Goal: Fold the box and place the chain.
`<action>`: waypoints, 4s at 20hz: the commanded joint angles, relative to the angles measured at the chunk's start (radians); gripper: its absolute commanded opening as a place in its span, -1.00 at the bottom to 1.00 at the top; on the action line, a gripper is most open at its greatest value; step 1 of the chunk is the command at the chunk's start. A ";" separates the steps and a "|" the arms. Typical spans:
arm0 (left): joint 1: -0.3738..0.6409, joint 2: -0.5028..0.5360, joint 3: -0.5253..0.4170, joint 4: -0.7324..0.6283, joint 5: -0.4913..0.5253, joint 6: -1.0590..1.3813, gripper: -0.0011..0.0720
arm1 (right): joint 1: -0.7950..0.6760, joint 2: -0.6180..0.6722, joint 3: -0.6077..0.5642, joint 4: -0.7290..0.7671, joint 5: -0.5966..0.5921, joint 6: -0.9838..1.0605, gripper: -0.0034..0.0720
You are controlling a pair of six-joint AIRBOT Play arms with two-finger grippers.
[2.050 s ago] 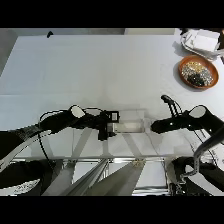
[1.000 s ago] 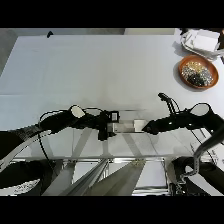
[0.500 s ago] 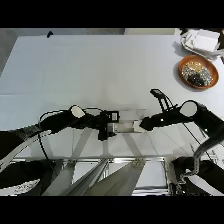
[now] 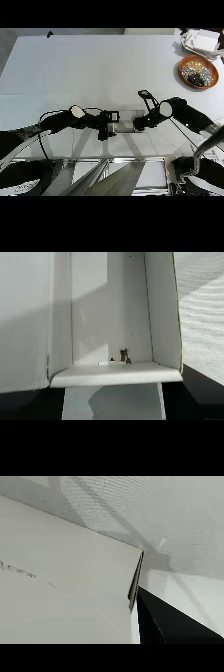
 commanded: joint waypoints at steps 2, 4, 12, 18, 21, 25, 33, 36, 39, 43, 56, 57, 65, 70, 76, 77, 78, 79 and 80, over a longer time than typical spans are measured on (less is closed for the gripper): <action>0.000 0.000 0.000 0.000 0.000 0.000 -0.12 | 0.083 -0.059 0.020 -0.174 -0.004 0.288 0.14; -0.001 0.000 0.000 0.000 0.000 0.000 -0.12 | 0.089 -0.072 0.020 -0.204 -0.018 0.368 0.13; -0.001 0.000 0.000 0.000 0.000 0.000 -0.12 | 0.113 -0.095 0.020 -0.195 -0.065 0.380 -0.80; 0.000 0.000 0.000 0.000 0.000 0.000 -0.12 | 0.125 -0.098 0.020 -0.194 -0.062 0.380 -0.87; -0.001 0.000 0.000 0.000 0.000 0.000 -0.12 | 0.125 -0.096 0.020 -0.195 -0.052 0.379 -0.84; -0.001 0.000 0.000 0.000 0.000 0.000 -0.12 | 0.125 -0.057 0.021 -0.206 -0.058 0.370 -0.11; 0.000 0.000 0.000 0.000 0.000 0.000 -0.12 | 0.125 -0.049 0.021 -0.237 -0.049 0.372 -0.87; 0.000 0.000 0.000 0.000 0.000 0.000 -0.12 | 0.125 -0.049 0.021 -0.240 -0.045 0.371 -0.87; 0.000 0.000 0.000 0.000 0.000 0.000 -0.12 | 0.125 -0.049 0.021 -0.234 -0.041 0.372 -0.48; -0.001 0.000 0.000 0.000 0.000 0.000 -0.12 | 0.125 -0.047 0.021 -0.240 -0.006 0.358 0.33; 0.000 0.000 0.000 0.000 0.000 0.000 -0.12 | -0.088 0.353 0.103 -0.372 0.145 0.001 0.37; 0.000 0.000 0.000 0.000 0.000 0.000 -0.12 | -0.198 0.345 0.149 -0.372 0.137 -0.054 0.36; 0.000 0.000 0.000 0.000 0.000 0.000 -0.12 | -0.952 -0.134 0.475 -0.354 -0.064 -0.303 0.22; 0.000 0.000 0.000 0.000 0.000 0.000 -0.12 | -0.998 -0.438 0.700 -0.204 -0.082 -0.303 0.14; 0.000 0.000 0.000 0.000 0.000 0.000 -0.12 | -0.963 -0.539 0.742 -0.153 -0.168 -0.303 0.13; -0.001 0.000 0.000 0.000 0.000 0.000 -0.12 | -0.961 -0.544 0.742 -0.153 -0.169 -0.303 0.13; 0.000 0.000 0.000 0.000 0.000 0.000 -0.12 | -0.961 -0.550 0.742 -0.151 -0.171 -0.303 0.13; 0.000 0.000 0.000 0.000 0.000 0.000 -0.12 | -0.961 -0.554 0.742 -0.153 -0.171 -0.303 0.12; -0.001 0.000 0.000 0.000 0.000 0.000 -0.12 | -0.962 -0.561 0.742 -0.154 -0.169 -0.303 0.06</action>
